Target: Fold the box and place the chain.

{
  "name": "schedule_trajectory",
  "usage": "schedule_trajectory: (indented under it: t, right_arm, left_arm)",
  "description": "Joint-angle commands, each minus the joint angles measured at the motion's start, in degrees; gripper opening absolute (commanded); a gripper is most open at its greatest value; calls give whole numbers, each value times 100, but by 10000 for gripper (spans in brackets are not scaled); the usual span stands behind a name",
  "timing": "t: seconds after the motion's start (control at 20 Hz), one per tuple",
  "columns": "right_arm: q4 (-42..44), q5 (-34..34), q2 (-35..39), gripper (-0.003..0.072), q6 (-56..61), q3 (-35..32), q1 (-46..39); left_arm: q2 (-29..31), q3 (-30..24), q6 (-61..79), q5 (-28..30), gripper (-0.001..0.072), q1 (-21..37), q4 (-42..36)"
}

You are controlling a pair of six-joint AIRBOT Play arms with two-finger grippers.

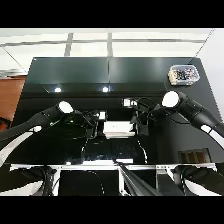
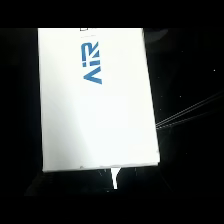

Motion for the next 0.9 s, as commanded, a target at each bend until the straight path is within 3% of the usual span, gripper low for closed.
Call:
schedule_trajectory:
  t: [0.0, 0.15, 0.25, 0.3, 0.35, 0.4, 0.5, 0.65, 0.75, 0.85]
  right_arm:
    - [7, 118, 114, 391, -7, 7, 2]
    - [28, 192, 348, 389, 175, 31, 2]
    - [50, 363, 599, 371, 1401, 98, -28]
    - [39, 531, 680, 266, 2503, 103, -114]
    - [22, 820, 678, 3, 3213, 90, -262]
    - [170, 981, 671, 17, 3753, -31, -442]
    - [1331, 966, 671, 17, 3851, -538, -684]
    - [3036, 48, 669, 17, 3685, -1281, -621]
    - [3381, -658, 616, 17, 3694, -1532, -509]
    - [3364, -894, 439, 17, 3755, -1539, -444]
  left_arm:
    - [0, 2, -4, -9, 486, 0, 4]
    - [0, 2, -4, -9, 486, 0, 4]
    - [0, 2, -7, -9, 485, 0, 4]
    - [0, 2, -7, -9, 485, 0, 4]
    - [0, 2, -7, -13, 485, 0, 4]
    - [0, 2, -7, -24, 486, 0, 4]
    - [0, 2, -4, -20, 486, 0, 4]
    - [0, 2, -4, -20, 485, 0, 4]
    - [0, 2, -7, -24, 485, 0, 4]
    - [0, 2, -7, -24, 486, 0, 4]
